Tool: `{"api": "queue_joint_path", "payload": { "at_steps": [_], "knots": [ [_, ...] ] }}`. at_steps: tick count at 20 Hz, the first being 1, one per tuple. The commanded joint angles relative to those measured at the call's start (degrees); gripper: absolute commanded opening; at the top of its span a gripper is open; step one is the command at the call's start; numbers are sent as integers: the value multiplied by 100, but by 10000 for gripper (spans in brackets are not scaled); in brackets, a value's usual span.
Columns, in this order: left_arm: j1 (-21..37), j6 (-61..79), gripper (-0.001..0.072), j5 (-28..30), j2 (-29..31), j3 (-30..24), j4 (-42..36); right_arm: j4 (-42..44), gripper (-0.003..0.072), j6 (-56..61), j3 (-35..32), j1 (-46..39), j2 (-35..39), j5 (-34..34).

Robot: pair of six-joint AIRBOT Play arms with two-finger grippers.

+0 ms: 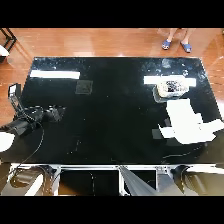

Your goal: Fold the box and place the chain.

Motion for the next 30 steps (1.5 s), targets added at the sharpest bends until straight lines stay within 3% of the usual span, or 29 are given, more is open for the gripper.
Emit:
{"api": "queue_joint_path", "payload": {
  "at_steps": [1,11,12,13,16,18,19,22,23,30],
  "knots": [
    [-2,22,628,2,-24,0,-597,50,709,-197,439,297,-721,398],
    [0,20,628,118,-24,7,-800,-118,709,-205,437,916,-979,588],
    [0,20,628,155,-24,7,-848,-245,639,-205,437,938,-977,634],
    [0,20,628,173,-24,7,-863,-365,475,-205,437,944,-977,658],
    [0,20,628,175,-24,7,-868,-389,393,-229,435,931,-977,680],
    [0,20,628,177,-24,7,-868,-367,226,-326,433,931,-977,734],
    [0,20,628,177,-24,7,-868,-367,187,-361,428,931,-977,772],
    [0,20,628,177,-24,7,-868,-365,172,-398,417,931,-970,828],
    [0,20,628,177,-24,7,-866,-348,34,-487,417,931,-970,879],
    [0,22,628,219,-24,4,-844,-181,19,-608,225,931,-809,951]
  ]
}}
